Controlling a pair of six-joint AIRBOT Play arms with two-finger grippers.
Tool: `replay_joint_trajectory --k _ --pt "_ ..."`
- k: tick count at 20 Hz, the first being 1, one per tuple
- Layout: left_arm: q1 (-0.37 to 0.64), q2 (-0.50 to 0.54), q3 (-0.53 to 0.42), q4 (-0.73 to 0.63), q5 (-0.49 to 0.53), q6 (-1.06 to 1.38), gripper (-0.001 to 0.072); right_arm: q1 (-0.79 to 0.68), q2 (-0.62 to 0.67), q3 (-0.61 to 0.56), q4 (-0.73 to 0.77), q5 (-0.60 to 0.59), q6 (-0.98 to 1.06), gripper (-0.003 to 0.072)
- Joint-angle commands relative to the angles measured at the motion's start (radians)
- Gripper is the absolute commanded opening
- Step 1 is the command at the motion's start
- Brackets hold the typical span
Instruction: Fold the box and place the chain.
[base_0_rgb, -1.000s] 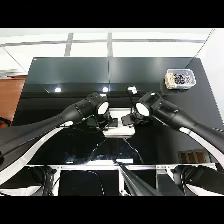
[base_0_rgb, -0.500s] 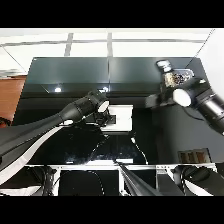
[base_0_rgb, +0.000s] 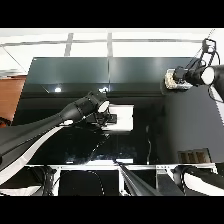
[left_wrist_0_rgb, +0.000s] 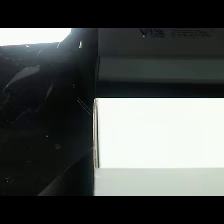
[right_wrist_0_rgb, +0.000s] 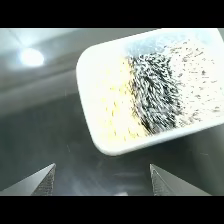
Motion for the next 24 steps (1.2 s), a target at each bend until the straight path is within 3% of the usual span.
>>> replay_joint_trajectory --k 1,4,5,6,7,14,22,23,24 --pt "0.003 -0.001 0.001 0.0 0.002 0.003 0.0026 -0.137 -0.206 0.195 0.349 0.049 0.096 0.0684" --pt "0.003 -0.001 0.001 0.0 0.001 0.003 0.0027 -0.161 -0.397 0.426 0.382 0.314 0.222 0.0674" --pt "0.003 -0.001 0.001 0.0 0.001 0.003 0.0027 -0.161 -0.414 0.446 0.383 0.331 0.222 0.0674" --pt "0.003 -0.001 0.001 0.0 0.0 0.003 0.0027 -0.156 -0.482 0.527 0.38 0.393 0.223 0.0592" --pt "0.003 -0.001 0.001 0.0 0.001 0.003 0.0027 -0.155 -0.512 0.558 0.378 0.413 0.227 0.0584" --pt "0.003 -0.001 0.001 -0.001 0.001 0.003 0.0026 -0.156 -0.558 0.57 0.304 0.402 0.265 0.0576" --pt "0.003 -0.001 0.001 -0.003 0.0 0.003 0.0027 -0.109 -0.61 0.57 0.315 0.353 0.261 0.0563" --pt "0.003 -0.001 0.001 -0.004 0.0 0.002 0.0027 -0.108 -0.611 0.57 0.315 0.354 0.243 0.0458" --pt "0.003 -0.001 0.001 -0.004 -0.001 0.003 0.0027 -0.108 -0.609 0.573 0.319 0.362 0.222 0.0271"
